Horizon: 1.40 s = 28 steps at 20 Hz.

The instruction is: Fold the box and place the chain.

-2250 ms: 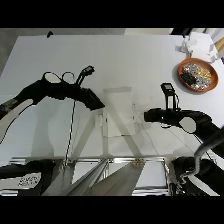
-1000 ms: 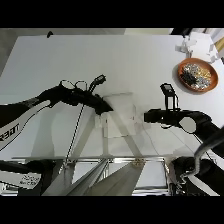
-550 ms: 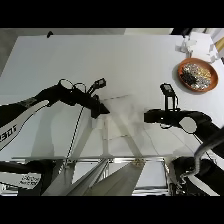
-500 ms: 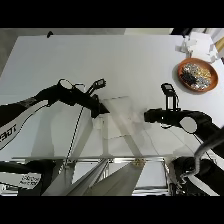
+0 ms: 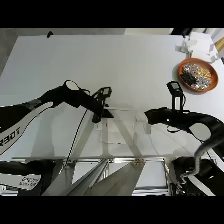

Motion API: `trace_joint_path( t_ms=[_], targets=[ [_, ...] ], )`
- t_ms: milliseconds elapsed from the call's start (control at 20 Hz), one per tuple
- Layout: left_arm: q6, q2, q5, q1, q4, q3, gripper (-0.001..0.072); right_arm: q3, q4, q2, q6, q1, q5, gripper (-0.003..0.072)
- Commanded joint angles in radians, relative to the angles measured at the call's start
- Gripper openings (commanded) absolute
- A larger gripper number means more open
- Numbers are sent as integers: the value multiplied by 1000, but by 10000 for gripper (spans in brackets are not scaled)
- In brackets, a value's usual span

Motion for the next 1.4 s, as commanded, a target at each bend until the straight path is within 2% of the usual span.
trace_joint_path(
  t_ms=[0,200,500,850,1350],
  targets=[
    [0,1,39,-72,50,67,3,0,-38,87,-24,0,148,354],
    [-52,-2,201,-88,-13,90,4,0,-78,105,-24,0,254,343],
    [-71,-5,242,-87,2,90,4,0,-86,103,-24,0,193,343],
    [-95,-59,243,-87,-2,90,4,0,-86,103,-24,0,194,343],
    [-91,-66,214,-89,27,90,5,0,-90,103,-73,0,165,343]
  ],
)
